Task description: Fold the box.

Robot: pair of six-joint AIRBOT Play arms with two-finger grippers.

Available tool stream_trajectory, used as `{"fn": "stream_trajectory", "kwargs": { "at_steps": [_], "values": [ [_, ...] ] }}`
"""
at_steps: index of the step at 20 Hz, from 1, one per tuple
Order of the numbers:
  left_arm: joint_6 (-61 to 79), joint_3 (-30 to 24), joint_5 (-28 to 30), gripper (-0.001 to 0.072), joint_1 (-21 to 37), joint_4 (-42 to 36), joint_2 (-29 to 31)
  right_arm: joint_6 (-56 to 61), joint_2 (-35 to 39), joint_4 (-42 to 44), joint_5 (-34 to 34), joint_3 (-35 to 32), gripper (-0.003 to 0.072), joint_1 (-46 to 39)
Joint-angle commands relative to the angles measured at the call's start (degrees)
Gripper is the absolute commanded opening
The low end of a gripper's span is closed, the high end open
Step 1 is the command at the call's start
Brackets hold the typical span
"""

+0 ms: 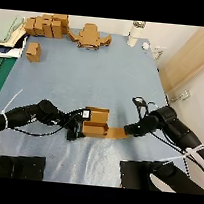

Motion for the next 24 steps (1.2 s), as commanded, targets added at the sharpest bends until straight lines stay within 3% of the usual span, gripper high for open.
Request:
{"fn": "stream_trajectory", "kwargs": {
  "at_steps": [1,14,20,24],
  "values": [
    [-0.1,0.1,0.0,0.0519,0.0,0.0,0.0,-1.4,-1.8,12.7,6.6,-1.2,0.0003,1.4],
    [-0.1,0.1,0.0,0.0519,0.0,0.0,0.0,-1.4,-2.8,13.6,9.0,-1.2,0.0003,5.8],
    [-0.1,0.1,0.0,0.0519,0.0,0.0,0.0,3.9,-2.8,5.0,6.3,-1.2,0.0003,5.8],
    [-0.1,0.1,0.0,0.0519,0.0,0.0,0.0,4.1,-2.8,4.7,6.4,-1.2,0.0003,5.8]
  ]
}}
